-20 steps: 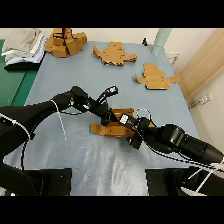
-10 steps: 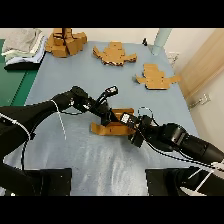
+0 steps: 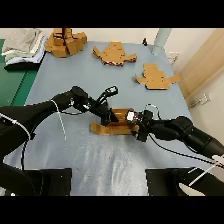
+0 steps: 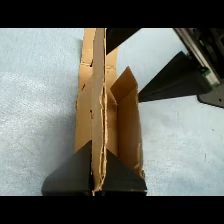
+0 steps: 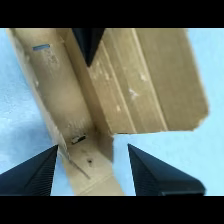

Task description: Fold the box.

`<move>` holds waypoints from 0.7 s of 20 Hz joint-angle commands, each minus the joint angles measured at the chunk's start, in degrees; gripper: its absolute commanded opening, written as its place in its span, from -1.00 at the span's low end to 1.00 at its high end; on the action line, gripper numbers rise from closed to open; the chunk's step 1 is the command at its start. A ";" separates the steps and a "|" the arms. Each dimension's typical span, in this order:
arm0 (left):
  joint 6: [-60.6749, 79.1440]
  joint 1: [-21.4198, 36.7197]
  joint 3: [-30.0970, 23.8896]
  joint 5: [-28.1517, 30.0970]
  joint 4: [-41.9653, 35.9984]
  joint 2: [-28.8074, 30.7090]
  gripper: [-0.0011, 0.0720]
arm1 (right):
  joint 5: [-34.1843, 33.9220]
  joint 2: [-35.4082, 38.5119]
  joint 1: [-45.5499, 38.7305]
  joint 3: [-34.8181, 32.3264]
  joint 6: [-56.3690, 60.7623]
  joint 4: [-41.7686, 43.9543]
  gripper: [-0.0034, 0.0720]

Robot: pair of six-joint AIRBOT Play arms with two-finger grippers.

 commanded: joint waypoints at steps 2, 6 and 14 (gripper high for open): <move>0.00 -0.04 0.00 0.02 0.02 -0.04 -0.93 | -1.73 -3.80 -7.48 1.20 -21.22 19.65 1.00; 0.00 -0.04 0.00 0.00 0.02 -0.04 -0.93 | -10.49 -12.52 -11.43 8.13 -29.38 23.74 1.00; 0.00 -0.04 0.00 0.00 0.02 -0.04 -0.93 | -17.62 -22.53 -14.82 10.64 -33.27 29.70 1.00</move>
